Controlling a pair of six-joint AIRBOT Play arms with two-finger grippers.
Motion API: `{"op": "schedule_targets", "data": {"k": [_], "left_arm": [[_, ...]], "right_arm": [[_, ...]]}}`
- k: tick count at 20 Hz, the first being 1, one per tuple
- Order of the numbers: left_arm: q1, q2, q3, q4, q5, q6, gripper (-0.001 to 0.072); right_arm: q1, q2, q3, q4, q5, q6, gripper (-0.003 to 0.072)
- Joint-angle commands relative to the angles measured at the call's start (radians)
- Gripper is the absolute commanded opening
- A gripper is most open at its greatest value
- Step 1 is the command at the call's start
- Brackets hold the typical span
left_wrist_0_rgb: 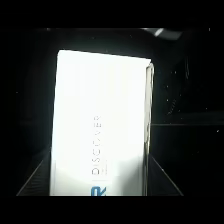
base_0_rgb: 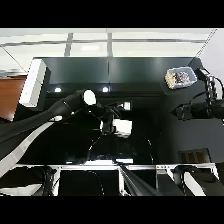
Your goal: Fold the box and place the chain.
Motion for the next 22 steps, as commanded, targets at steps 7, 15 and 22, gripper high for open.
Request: {"op": "schedule_targets", "data": {"k": [7,15,22], "left_arm": [[-0.024,0.054,0.048,0.156,-0.02,-0.267,0.0348],[0.497,0.327,-0.027,0.632,-0.451,-0.991,0.0351],[1.13,0.405,-0.167,0.607,-0.431,-1.056,0.0352]], "right_arm": [[-0.001,0.0,0.0,0.0,-0.01,0.008,0.0019],[0.0,0.0,-0.014,0.002,-0.035,0.008,0.0019],[0.0,0.0,-0.04,0.029,-0.15,0.008,0.0019]]}}
